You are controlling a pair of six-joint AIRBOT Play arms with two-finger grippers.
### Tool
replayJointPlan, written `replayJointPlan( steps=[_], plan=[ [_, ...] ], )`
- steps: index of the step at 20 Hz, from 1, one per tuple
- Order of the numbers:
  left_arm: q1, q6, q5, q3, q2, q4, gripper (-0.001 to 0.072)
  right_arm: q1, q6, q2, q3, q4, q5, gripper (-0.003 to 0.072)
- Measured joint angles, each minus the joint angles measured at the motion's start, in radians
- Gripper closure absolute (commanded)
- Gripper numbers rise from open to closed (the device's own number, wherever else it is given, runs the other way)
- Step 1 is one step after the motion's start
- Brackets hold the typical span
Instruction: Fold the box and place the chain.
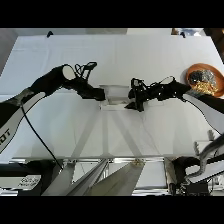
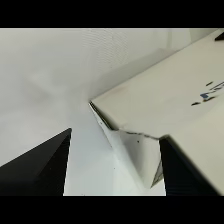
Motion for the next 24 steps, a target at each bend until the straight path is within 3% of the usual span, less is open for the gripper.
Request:
replayJointPlan(
  steps=[4,6,11,13,15,24],
  plan=[
    [-0.062,-0.126,-0.042,0.063,-0.061,0.084,0.0147,0.0,0.0,0.0,0.0,0.0,0.0,0.0444],
    [-0.085,-0.183,-0.058,0.099,-0.086,0.127,0.0205,0.0,0.0,0.0,0.0,0.0,0.0,0.0444],
    [-0.126,-0.335,-0.125,0.177,-0.124,0.253,0.0218,0.0,0.0,0.0,0.0,0.0,0.0,0.0444],
    [-0.137,-0.396,-0.154,0.19,-0.13,0.304,0.0219,0.0,0.0,0.0,0.0,0.0,0.0,0.0444],
    [-0.148,-0.453,-0.177,0.197,-0.135,0.34,0.0294,0.0,0.0,0.0,0.0,0.0,0.0,0.0444],
    [-0.205,-0.686,-0.207,0.203,-0.14,0.429,0.0388,0.0,0.0,0.0,0.0,0.0,0.0,0.0444]
  ],
)
